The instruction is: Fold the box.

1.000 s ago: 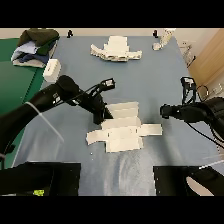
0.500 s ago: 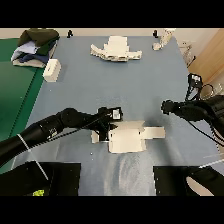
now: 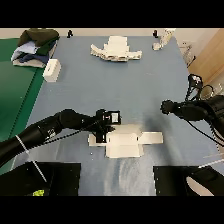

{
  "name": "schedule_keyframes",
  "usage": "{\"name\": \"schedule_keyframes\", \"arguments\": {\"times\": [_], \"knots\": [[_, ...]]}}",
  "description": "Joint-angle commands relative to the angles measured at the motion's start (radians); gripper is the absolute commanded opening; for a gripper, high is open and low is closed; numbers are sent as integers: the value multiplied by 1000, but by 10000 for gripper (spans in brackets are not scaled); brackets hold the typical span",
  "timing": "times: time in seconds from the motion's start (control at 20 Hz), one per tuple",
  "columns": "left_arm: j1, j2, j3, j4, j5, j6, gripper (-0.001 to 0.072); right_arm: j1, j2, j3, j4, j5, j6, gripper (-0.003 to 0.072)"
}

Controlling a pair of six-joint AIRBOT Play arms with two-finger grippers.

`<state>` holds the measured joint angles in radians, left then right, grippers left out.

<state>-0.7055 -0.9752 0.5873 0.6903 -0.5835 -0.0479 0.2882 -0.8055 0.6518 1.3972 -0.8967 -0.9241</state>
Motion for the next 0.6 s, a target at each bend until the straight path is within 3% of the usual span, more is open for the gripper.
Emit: {"name": "schedule_keyframes", "arguments": {"times": [0.0,0.3,0.55], "knots": [[43,-5,17,9,-92,-6,11,0,0,1,14,-2,2,533],[42,-83,17,5,-159,-56,12,0,0,1,25,-2,1,533],[42,-89,17,5,-208,-59,13,0,0,1,57,-3,1,529]]}}
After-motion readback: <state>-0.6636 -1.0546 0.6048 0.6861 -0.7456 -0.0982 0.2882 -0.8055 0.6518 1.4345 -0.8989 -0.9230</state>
